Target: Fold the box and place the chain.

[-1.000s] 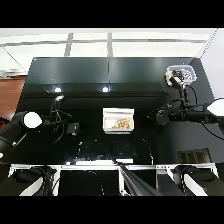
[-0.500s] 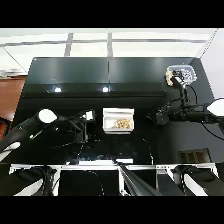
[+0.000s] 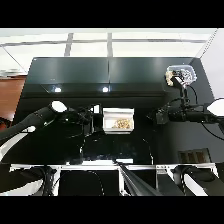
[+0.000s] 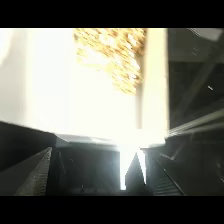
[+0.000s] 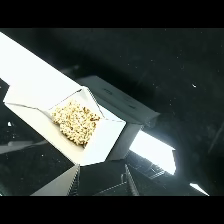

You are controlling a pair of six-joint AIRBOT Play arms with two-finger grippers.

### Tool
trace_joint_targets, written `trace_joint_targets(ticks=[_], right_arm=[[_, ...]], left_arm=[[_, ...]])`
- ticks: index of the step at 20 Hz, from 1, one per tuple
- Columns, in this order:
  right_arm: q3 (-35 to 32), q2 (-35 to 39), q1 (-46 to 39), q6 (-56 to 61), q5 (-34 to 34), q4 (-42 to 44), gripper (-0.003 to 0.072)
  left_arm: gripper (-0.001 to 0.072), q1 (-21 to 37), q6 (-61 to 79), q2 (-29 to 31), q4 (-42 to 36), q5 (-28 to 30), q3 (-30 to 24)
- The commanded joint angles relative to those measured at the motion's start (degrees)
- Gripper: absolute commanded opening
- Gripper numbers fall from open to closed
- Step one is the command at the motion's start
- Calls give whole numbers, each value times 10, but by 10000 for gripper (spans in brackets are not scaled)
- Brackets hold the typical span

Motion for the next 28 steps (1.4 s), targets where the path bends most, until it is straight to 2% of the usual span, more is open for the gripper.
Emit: trace_joint_targets(ticks=[1, 5, 9, 12, 19, 22, 28], right_arm=[[0, 0, 0, 0, 0, 0, 335], [0, 0, 0, 0, -1, 0, 336], [0, 0, 0, -1, -3, 0, 336], [0, 0, 0, -1, -4, 0, 336], [0, 0, 0, -1, -7, 0, 336], [0, 0, 0, -1, -8, 0, 335], [0, 0, 0, -1, -11, 0, 335]], left_arm=[[713, -10, 10, -18, -12, -2, 17], [712, -40, 10, -22, -7, 14, 21], [711, -40, 0, -22, 11, 15, 21], [712, -41, -57, -23, 36, 14, 21], [712, -56, -66, -23, -35, 30, 21], [712, -64, -66, -22, -35, 44, 21], [713, -64, -106, -21, -15, 29, 21]])
